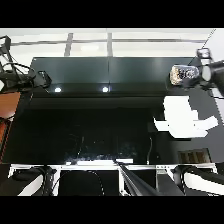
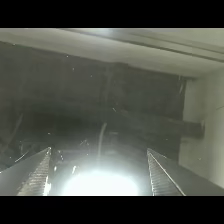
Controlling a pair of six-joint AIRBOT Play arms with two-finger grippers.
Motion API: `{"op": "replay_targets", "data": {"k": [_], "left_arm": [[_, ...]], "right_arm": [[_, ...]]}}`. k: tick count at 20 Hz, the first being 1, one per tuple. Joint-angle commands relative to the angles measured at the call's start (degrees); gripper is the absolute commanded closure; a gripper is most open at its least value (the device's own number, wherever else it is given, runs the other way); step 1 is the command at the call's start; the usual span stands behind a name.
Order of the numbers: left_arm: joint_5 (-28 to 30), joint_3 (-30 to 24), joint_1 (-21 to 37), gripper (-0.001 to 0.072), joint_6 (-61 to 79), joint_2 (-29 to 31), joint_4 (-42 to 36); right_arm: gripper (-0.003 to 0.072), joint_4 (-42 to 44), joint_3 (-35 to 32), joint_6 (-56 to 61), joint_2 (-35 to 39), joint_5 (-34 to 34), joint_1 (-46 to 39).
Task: Fold the box and place the chain.
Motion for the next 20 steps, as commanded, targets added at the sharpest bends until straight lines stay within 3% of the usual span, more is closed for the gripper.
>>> {"op": "replay_targets", "data": {"k": [1,6,8,10,12,13,16,20], "left_arm": [[0.7,0.0,-0.07,0.0002,-0.02,-3.87,-1.79],[-4.98,0.0,-0.09,0.0002,0.09,-8.7,-3.78],[-5.86,0.0,-0.39,0.0,1.27,-9.99,-5.05],[-6.08,0.0,-1.11,-0.0002,1.33,-10.54,-4.96],[-6.08,0.0,-1.49,-0.0002,1.31,-10.54,-5.01],[-6.08,0.0,-1.6,-0.0002,1.31,-10.54,-5.05],[-6.05,0.0,-1.7,-0.0002,1.31,-10.54,-6.71],[-5.97,0.0,-1.68,-0.0002,1.29,-10.54,-9.07]], "right_arm": [[-0.0022,-3.58,0.02,4.57,-0.02,3.5,-9.29],[-0.0021,-1.88,0.0,11.65,-0.04,11.54,-24.3],[-0.0022,3.67,0.0,6.93,-0.07,15.17,-30.71],[-0.0023,13.94,-0.02,-4.79,-0.5,16.33,-36.72],[-0.0022,35.1,-0.02,-27.32,-1.51,20.0,-42.69],[-0.0021,41.57,-0.02,-34.6,-1.97,21.94,-44.78],[-0.0013,40.79,-0.02,-42.53,-4.11,25.03,-45.68],[-0.0011,38.51,-0.02,-45.03,-8.72,23.74,-43.39]]}}
